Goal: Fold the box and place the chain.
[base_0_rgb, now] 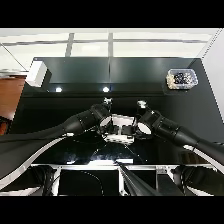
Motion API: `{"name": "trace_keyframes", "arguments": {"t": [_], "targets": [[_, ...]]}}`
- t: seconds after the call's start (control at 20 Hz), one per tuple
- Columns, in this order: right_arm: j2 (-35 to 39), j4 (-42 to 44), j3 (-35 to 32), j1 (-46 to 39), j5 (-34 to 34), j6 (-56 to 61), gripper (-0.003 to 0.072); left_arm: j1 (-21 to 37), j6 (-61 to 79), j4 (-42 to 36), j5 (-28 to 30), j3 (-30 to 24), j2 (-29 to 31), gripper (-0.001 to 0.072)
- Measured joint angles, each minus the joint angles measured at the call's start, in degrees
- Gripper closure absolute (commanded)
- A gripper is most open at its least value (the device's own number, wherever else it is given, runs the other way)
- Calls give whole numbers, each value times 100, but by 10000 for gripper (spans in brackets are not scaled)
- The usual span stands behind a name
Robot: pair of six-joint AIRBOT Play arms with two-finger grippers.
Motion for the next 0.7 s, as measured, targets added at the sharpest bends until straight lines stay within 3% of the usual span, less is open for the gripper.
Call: {"name": "trace_keyframes", "arguments": {"t": [0.6,0.65,0.7], "targets": [[-343,136,2,2,-243,107,389,-2,-2,0,-4,0,0,677],[-361,146,7,2,-247,105,467,0,-2,0,-4,-2,0,677],[-376,157,7,2,-249,107,485,0,0,0,-4,0,0,677]]}}
